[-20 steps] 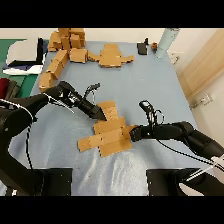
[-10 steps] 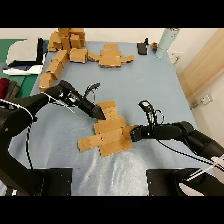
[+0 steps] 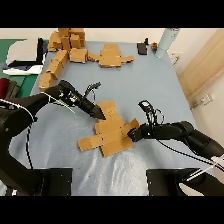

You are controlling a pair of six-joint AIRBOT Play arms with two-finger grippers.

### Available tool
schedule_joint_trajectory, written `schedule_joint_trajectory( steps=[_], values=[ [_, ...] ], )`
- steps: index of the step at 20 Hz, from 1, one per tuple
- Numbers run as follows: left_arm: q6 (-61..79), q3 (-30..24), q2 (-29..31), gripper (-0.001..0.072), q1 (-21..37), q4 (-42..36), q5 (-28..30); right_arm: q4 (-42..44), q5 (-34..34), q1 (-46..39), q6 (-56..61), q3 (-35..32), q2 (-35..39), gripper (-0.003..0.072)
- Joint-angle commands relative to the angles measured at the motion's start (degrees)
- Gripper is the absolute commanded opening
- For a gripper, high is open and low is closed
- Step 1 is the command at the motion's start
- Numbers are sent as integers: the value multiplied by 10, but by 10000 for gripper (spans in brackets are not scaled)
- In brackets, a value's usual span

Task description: Fold the box.

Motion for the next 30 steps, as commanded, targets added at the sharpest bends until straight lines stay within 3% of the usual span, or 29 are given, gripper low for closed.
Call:
schedule_joint_trajectory(
  steps=[1, 4, 7, 10, 12, 16, 23, 28, 29, 30],
  values=[
    [24, 4, 0, 11, 0, -7, -7, -40, -7, -24, 44, 17, 0, 451],
    [78, 4, 16, 10, -15, -5, -9, -101, -22, -76, 103, 64, 2, 435],
    [127, 0, 51, 8, -56, -9, 29, -106, -30, -129, 119, 117, 3, 296],
    [191, -33, 104, 7, -102, -7, 111, -106, -28, -154, 148, 139, 2, 278],
    [259, -74, 147, 7, -125, -19, 176, -105, -29, -152, 151, 138, 0, 167],
    [373, -143, 196, 8, -157, -40, 278, -97, -27, -152, 151, 138, -13, 155],
    [393, -189, 196, 8, -197, -32, 337, -75, -10, -144, 151, 138, -41, 156],
    [391, -196, 196, 10, -207, -32, 335, -70, -12, -141, 151, 138, -41, 150],
    [391, -196, 196, 10, -207, -32, 335, -71, -28, -141, 151, 138, -41, 51],
    [391, -196, 196, 10, -207, -32, 334, -74, -53, -141, 151, 138, -41, 7]
  ],
)
